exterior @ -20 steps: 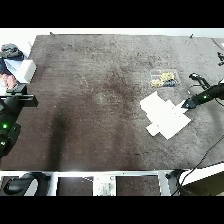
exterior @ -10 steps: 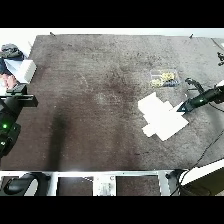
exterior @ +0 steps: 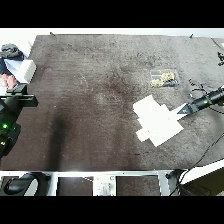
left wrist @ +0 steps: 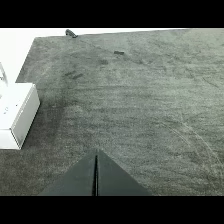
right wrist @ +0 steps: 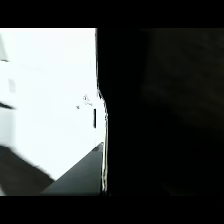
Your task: Fold the box and place the chain.
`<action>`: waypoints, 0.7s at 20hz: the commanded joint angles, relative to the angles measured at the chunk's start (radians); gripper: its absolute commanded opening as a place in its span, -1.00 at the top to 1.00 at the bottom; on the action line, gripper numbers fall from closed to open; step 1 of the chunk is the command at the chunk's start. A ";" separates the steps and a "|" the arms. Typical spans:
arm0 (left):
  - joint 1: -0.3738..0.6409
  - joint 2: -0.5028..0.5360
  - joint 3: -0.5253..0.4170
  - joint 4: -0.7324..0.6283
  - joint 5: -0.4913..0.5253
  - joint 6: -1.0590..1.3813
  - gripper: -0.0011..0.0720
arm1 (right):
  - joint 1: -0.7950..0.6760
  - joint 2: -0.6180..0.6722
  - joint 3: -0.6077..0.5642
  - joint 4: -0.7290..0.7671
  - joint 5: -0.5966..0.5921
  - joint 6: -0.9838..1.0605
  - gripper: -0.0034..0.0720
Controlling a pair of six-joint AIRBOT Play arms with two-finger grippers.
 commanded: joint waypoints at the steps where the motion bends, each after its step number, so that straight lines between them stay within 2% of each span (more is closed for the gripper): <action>1: 0.001 -0.001 0.000 0.000 0.000 0.000 0.94 | -0.005 0.000 -0.026 0.233 0.090 0.091 0.89; 4: 0.001 -0.001 0.000 0.000 0.000 0.000 0.94 | 0.005 0.045 -0.158 0.447 0.024 0.099 0.89; 7: 0.001 -0.001 0.000 0.000 0.000 0.000 0.94 | 0.035 0.193 -0.410 0.613 -0.113 0.021 0.89; 10: 0.001 0.000 0.000 0.000 0.000 0.000 0.94 | 0.143 0.318 -0.644 0.674 -0.297 0.032 0.89; 12: 0.001 -0.001 0.000 0.000 0.000 0.000 0.94 | 0.261 0.335 -0.700 0.731 -0.429 0.078 0.89; 14: 0.001 -0.001 0.000 0.000 0.000 0.000 0.94 | 0.374 0.334 -0.698 0.807 -0.531 0.077 0.89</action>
